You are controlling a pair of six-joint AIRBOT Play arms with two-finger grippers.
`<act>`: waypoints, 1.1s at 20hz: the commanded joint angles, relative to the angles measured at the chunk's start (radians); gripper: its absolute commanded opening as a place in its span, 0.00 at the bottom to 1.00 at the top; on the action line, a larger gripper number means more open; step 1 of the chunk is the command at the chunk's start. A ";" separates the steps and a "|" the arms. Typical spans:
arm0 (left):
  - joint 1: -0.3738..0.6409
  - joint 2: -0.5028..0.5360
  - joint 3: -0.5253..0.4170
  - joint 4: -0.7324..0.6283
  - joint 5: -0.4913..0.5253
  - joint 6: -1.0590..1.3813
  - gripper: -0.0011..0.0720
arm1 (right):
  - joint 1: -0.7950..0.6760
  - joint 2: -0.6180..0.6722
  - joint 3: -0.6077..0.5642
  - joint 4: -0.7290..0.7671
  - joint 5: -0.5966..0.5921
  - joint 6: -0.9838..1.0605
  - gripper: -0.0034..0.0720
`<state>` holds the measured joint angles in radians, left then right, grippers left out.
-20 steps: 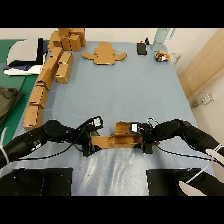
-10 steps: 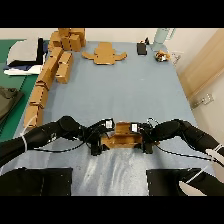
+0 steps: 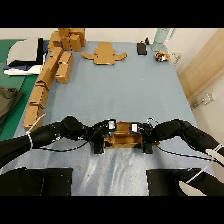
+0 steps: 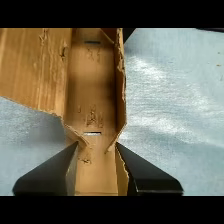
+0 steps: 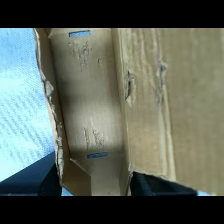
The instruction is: Fold the box.
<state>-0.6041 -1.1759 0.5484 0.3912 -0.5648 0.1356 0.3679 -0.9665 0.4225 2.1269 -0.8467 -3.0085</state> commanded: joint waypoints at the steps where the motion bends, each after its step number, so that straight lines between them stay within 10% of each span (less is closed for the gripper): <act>1: -0.003 -0.002 0.001 -0.003 0.032 0.007 0.47 | 0.000 0.000 0.000 0.000 0.000 0.000 0.67; 3: -0.014 -0.002 0.001 -0.005 0.046 0.028 0.31 | 0.000 0.000 0.000 0.000 0.000 0.000 0.67; 17: -0.070 -0.043 0.029 -0.130 0.091 0.140 0.31 | 0.000 0.000 0.000 0.000 0.000 0.000 0.67; 19: -0.070 -0.043 0.029 -0.130 0.091 0.136 0.74 | 0.000 0.000 0.000 0.000 0.000 0.000 0.67; 22: -0.070 -0.043 0.029 -0.130 0.082 0.136 0.78 | 0.000 0.000 0.000 0.000 0.000 0.000 0.67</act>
